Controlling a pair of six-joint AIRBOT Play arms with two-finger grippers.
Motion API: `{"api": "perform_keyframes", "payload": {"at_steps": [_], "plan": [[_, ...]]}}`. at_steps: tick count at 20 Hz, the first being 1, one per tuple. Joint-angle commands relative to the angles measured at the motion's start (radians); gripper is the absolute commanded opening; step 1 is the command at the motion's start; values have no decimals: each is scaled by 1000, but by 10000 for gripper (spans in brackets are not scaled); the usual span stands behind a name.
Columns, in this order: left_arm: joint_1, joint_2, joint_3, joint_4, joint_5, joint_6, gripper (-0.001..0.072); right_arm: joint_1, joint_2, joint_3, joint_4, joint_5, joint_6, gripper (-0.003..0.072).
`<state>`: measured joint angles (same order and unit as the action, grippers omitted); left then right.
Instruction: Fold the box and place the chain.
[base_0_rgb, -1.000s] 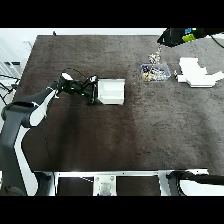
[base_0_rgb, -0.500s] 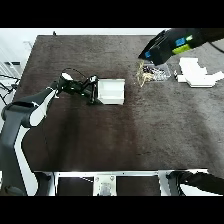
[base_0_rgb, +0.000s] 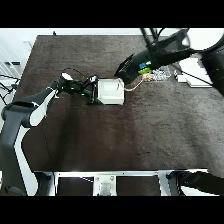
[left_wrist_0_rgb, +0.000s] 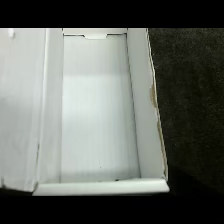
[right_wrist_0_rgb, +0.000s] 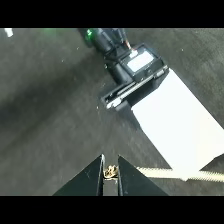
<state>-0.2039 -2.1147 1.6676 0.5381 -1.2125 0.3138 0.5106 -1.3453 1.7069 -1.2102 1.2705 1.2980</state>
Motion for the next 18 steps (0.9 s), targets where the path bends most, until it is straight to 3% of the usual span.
{"api": "perform_keyframes", "payload": {"at_steps": [1, 17, 18], "plan": [[0, 0, 0, 0, 0, 0, 423, 10, -45, -71, 10, -174, -1, 10], [0, 0, 0, 0, 0, 0, 423, -28, -469, -76, -10, -339, -1, 12], [0, 0, 0, 0, 0, 0, 423, -32, -483, -76, -13, -336, -1, 60]]}}
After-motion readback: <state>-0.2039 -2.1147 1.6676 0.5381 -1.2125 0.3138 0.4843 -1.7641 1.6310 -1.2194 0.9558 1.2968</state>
